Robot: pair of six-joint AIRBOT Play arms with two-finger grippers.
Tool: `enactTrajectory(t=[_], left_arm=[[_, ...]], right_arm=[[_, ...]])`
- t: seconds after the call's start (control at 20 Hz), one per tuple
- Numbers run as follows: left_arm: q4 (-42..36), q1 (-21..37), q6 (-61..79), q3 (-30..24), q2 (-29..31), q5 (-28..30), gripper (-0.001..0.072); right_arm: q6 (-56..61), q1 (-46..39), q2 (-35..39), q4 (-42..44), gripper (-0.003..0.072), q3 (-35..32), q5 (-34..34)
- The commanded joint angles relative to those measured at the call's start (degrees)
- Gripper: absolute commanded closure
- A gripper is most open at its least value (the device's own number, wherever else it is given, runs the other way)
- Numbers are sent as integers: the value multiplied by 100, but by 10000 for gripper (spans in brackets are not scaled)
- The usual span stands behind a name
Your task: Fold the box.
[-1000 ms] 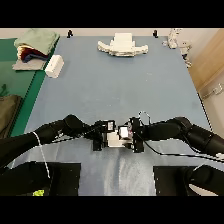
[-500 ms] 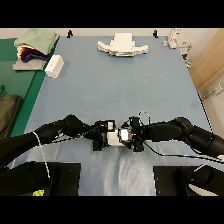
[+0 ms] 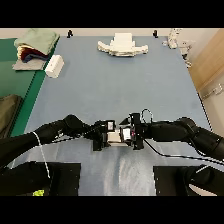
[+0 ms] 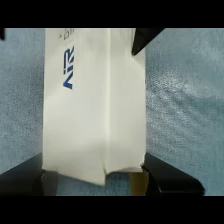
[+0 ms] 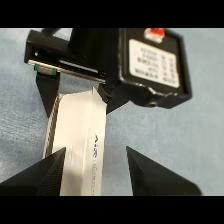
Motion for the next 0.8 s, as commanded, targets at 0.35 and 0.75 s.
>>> enactTrajectory(t=[0.35, 0.75], left_arm=[[0, 0, 2, 7, 0, 0, 270], [0, 0, 4, 7, 0, 2, 270]], right_arm=[[-20, 13, -389, 46, 149, -2, 103], [-79, 57, -332, 420, 147, -79, -188]])
